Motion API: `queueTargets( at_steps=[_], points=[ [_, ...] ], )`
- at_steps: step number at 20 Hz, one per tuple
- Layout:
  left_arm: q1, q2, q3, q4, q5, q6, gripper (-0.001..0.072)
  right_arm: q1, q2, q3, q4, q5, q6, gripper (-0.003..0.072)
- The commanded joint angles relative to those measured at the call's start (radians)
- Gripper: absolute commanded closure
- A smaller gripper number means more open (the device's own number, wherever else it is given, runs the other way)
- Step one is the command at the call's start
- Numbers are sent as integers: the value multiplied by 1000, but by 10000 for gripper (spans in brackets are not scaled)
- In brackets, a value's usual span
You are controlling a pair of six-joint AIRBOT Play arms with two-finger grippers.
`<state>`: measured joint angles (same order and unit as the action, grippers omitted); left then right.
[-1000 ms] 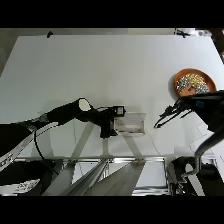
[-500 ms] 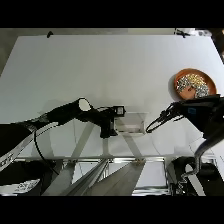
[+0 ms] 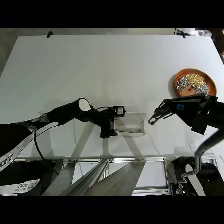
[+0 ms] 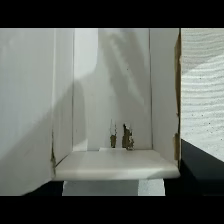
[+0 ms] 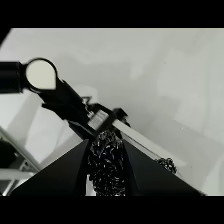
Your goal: Fold the box and place the chain.
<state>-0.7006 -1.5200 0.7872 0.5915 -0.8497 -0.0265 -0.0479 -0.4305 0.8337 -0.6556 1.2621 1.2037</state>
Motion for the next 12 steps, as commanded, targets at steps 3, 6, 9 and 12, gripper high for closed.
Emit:
queueTargets(
  at_steps=[3, 6, 9, 12],
  points=[
    [1, 1, 0, 0, 0, 0, 499, 1, 0, -18, 137, -66, -43, 677],
    [1, 1, 0, 0, 0, 0, 499, 1, 0, -18, 137, -26, -42, 677],
    [1, 1, 0, 0, 0, 0, 499, 1, 0, -19, 127, 9, -43, 677],
    [1, 1, 0, 0, 0, 0, 499, 5, 0, -60, 127, -2, -61, 677]
  ],
)
